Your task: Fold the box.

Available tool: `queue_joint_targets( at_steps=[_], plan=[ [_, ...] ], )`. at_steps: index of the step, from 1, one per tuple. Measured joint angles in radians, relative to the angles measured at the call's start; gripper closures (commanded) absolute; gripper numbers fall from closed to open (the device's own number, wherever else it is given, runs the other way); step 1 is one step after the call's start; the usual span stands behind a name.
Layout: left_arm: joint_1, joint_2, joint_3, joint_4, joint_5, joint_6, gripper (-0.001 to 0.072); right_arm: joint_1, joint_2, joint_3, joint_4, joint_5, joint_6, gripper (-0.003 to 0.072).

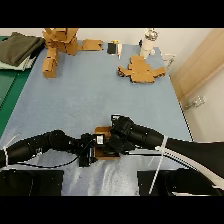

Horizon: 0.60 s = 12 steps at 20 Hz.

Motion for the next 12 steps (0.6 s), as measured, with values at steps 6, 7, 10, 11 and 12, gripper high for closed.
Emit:
queue_joint_targets(
  at_steps=[6,7,10,11,12],
  plan=[
    [0.0,0.0,0.0,0.0,0.0,0.0,0.0189,0.0,0.078,0.007,0.032,-0.018,0.006,0.0259],
    [0.0,0.0,0.0,0.0,0.0,0.0,0.0189,0.0,0.102,0.01,0.032,-0.033,0.009,0.0259],
    [0.0,0.0,0.0,0.0,0.0,0.0,0.0188,0.0,0.19,0.02,0.032,-0.089,0.019,0.0298],
    [0.0,0.0,0.0,0.0,0.0,0.0,0.0189,-0.003,0.224,0.022,0.025,-0.118,0.02,0.0447],
    [0.0,0.0,0.0,0.0,0.0,0.0,0.0189,-0.014,0.256,0.023,0.011,-0.159,0.022,0.0537]
  ],
)
